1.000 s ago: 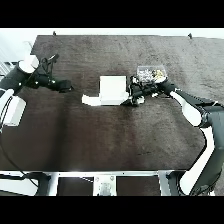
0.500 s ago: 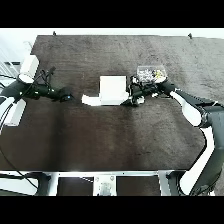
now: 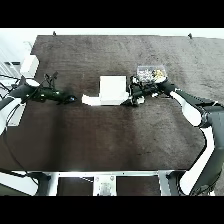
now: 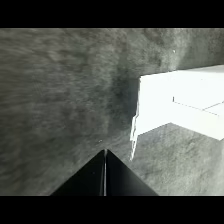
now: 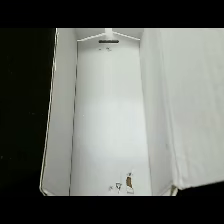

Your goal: Fold the box and place the chain.

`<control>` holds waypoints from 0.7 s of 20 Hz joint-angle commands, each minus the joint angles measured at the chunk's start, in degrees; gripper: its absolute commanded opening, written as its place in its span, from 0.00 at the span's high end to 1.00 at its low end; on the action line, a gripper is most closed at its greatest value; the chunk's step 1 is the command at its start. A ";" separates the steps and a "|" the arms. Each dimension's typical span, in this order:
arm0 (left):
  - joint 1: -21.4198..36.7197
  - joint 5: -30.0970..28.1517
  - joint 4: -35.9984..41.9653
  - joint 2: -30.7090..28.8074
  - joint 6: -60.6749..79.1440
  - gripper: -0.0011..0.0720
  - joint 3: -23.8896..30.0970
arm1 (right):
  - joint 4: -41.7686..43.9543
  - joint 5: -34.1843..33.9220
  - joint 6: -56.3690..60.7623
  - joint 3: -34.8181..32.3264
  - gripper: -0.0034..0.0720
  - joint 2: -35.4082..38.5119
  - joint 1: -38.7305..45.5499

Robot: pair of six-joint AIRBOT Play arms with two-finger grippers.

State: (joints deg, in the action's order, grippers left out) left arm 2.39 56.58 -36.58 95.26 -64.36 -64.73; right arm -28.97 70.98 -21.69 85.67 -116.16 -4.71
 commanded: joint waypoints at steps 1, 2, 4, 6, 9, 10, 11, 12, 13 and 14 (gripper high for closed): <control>-1.55 -1.46 2.25 1.53 -0.13 0.95 -0.02 | 0.02 0.02 0.00 0.00 0.16 0.00 0.02; -1.70 -1.49 3.06 1.95 -0.11 0.95 -0.02 | 0.02 0.02 0.02 0.00 0.16 0.00 0.02; -2.43 -1.57 3.56 2.75 -0.13 0.95 -0.02 | 0.02 0.02 0.00 0.00 0.16 0.00 0.02; -3.41 -1.86 3.63 3.50 -0.07 0.95 -0.02 | 0.02 0.02 0.02 0.00 0.16 0.00 0.02; -4.76 -2.97 4.94 4.70 0.31 0.95 -0.11 | 0.02 0.02 0.02 0.00 0.16 0.00 0.02; -5.16 -2.97 5.92 5.27 0.66 0.95 -0.13 | 0.02 0.02 0.02 0.00 0.16 0.00 0.02; -5.49 -2.89 7.56 5.79 2.12 0.95 -0.13 | 0.02 0.02 0.02 0.00 0.16 0.00 0.02; -5.92 -3.10 8.83 5.95 3.08 0.95 -0.15 | 0.02 0.02 0.02 0.00 0.16 0.00 0.02; -6.16 -3.32 10.08 5.95 3.82 0.95 -0.17 | 0.02 0.02 0.02 0.00 0.16 0.00 0.02; -6.16 -3.13 11.17 5.95 4.87 0.95 -0.59 | 0.02 0.02 0.02 0.00 0.16 0.00 0.02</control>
